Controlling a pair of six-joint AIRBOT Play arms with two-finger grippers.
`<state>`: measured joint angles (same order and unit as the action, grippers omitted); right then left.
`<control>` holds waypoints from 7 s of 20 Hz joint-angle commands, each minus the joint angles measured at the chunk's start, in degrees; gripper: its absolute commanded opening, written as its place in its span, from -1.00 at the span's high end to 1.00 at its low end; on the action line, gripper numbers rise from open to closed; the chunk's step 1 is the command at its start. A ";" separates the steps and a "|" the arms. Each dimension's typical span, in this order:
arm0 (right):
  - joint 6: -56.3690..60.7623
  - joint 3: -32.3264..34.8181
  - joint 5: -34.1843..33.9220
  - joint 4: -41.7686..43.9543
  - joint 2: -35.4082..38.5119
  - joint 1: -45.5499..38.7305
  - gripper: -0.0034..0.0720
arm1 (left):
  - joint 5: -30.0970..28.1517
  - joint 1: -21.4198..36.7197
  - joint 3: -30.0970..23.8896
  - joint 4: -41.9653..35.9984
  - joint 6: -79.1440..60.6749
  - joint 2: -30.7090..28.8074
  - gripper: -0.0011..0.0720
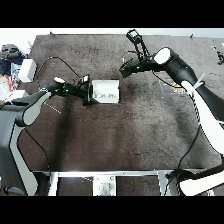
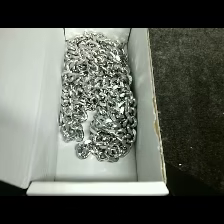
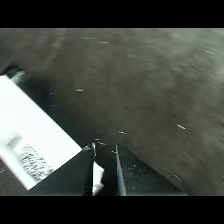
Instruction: Fold the box and place the chain.
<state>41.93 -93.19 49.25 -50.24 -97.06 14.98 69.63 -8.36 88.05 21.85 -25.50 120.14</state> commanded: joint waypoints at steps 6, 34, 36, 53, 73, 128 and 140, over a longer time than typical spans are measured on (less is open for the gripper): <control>-23.74 -2.51 13.77 16.85 -9.27 -4.42 0.50 | 0.00 0.00 -0.02 0.02 -0.02 0.00 0.34; -42.62 -2.51 12.55 17.88 -10.40 2.80 0.42 | 0.00 0.00 -0.02 0.02 -0.02 0.00 0.34; -42.66 -2.51 11.04 17.94 -10.40 2.80 0.42 | 0.00 0.00 -0.02 0.00 -0.02 0.00 0.34; -39.15 -2.51 13.40 10.71 -12.07 4.48 0.02 | 0.00 0.00 -0.02 0.02 -0.02 0.00 0.34; -39.10 -2.51 10.19 6.27 -11.47 4.96 0.35 | 0.00 0.00 -0.02 0.00 -0.02 0.00 0.34; -25.66 -1.31 16.02 17.14 -10.32 1.86 0.87 | -0.02 0.00 -0.02 0.00 -0.02 0.00 0.34; -10.99 33.09 -15.30 7.37 38.16 1.86 0.87 | -0.07 0.00 -0.02 0.00 -0.02 0.00 0.34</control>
<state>28.40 -73.30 48.82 -40.16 -71.66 16.80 69.58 -8.36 88.03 21.80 -25.47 120.14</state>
